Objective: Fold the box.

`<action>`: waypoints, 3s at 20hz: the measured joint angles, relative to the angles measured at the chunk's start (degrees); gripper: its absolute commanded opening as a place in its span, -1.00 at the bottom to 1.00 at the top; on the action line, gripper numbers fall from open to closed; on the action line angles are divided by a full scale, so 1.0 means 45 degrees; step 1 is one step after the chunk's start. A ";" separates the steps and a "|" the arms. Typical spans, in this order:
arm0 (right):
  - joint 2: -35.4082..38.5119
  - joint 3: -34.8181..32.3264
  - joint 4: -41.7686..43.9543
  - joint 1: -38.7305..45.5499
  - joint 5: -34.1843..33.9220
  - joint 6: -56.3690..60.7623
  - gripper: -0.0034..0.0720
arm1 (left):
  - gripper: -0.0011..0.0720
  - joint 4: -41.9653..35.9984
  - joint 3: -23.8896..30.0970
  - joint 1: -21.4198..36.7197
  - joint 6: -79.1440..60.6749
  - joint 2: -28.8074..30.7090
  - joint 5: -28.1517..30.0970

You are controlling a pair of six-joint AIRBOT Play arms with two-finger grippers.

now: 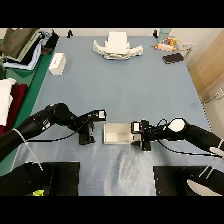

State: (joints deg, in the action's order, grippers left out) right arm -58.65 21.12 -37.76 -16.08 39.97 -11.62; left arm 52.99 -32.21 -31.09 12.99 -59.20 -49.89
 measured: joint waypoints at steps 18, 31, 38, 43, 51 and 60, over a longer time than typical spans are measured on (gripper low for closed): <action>0.0000 0.0000 0.0000 0.0000 0.0000 -0.0015 0.26 | 0.90 -0.3988 0.1069 -0.1443 -0.3653 -0.1039 0.2701; 0.0000 0.0000 0.0005 0.0000 0.0000 0.0005 0.26 | 0.45 -0.4133 0.1054 -0.1661 -0.3847 -0.1593 0.3070; 0.0000 0.0000 0.0000 0.0000 0.0005 0.0000 0.26 | 0.45 -0.4129 0.1054 -0.1661 -0.3895 -0.1598 0.3021; 0.0000 0.0000 0.0005 0.0000 0.0005 0.0000 0.26 | 0.45 -0.4124 0.1054 -0.1661 -0.3895 -0.1598 0.3007; 0.0000 0.0000 0.0005 0.0000 -0.0053 -0.0034 0.99 | 0.45 -0.4119 0.1054 -0.1661 -0.3895 -0.1598 0.2992; 0.0063 0.0063 -0.0092 0.0000 0.0010 -0.0005 0.98 | 0.45 -0.4119 0.1054 -0.1661 -0.3891 -0.1603 0.2987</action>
State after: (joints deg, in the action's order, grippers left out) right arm -58.37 21.41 -38.17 -16.08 40.01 -11.64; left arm 34.46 -27.46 -38.57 -4.51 -66.41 -36.45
